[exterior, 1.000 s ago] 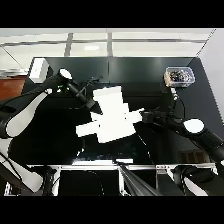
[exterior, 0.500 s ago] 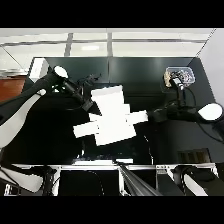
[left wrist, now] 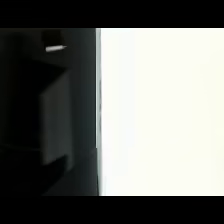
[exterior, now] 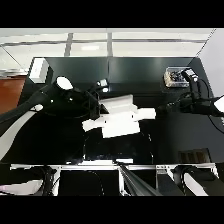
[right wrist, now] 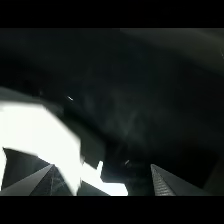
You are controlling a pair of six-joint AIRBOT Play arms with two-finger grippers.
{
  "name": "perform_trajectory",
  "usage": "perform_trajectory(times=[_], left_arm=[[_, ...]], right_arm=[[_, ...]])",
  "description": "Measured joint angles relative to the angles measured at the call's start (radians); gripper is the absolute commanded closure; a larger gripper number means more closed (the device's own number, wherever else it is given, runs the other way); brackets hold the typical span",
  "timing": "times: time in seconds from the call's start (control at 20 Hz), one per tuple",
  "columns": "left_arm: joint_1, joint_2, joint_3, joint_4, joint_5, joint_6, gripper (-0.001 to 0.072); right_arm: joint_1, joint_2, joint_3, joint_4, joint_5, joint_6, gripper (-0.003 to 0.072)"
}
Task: Fold the box and place the chain.
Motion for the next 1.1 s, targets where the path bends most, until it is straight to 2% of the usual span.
perform_trajectory(times=[0.25,0.45,0.7,1.1], left_arm=[[-0.055,0.006,-0.033,0.023,0.080,0.092,0.0684],[-0.066,0.000,-0.056,0.035,0.147,0.117,0.0684],[-0.070,-0.031,-0.063,0.037,0.174,0.125,0.0683],[-0.070,-0.066,-0.064,0.035,0.177,0.128,0.0683]], right_arm=[[0.092,-0.011,-0.063,0.039,-0.028,-0.233,-0.0012],[0.202,-0.015,-0.157,0.059,-0.105,-0.412,-0.0011],[0.314,-0.027,-0.237,0.075,-0.180,-0.591,-0.0011],[0.422,-0.099,-0.259,0.149,-0.201,-0.787,-0.0011]])
